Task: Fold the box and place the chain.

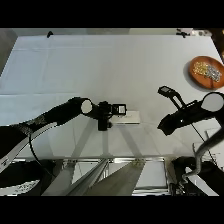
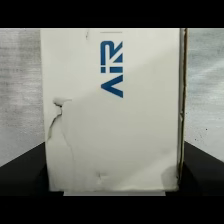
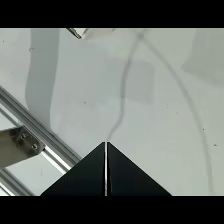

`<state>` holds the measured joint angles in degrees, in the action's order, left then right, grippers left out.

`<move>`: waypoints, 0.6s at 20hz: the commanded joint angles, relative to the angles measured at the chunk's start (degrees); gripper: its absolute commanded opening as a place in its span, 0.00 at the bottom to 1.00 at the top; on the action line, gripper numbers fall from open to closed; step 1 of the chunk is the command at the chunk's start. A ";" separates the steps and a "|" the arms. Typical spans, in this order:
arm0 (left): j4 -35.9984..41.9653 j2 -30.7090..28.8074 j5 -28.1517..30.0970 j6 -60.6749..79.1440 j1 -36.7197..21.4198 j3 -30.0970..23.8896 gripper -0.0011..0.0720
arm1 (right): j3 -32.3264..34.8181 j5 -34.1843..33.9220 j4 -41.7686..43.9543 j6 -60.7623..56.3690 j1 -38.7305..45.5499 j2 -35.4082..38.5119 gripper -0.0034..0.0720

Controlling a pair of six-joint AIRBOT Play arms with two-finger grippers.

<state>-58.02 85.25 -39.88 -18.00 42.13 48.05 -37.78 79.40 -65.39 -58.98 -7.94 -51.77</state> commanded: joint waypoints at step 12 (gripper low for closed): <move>4.76 -12.55 -1.05 -9.92 -9.64 0.00 0.06 | -0.35 -3.91 1.07 -1.22 0.81 -6.95 0.06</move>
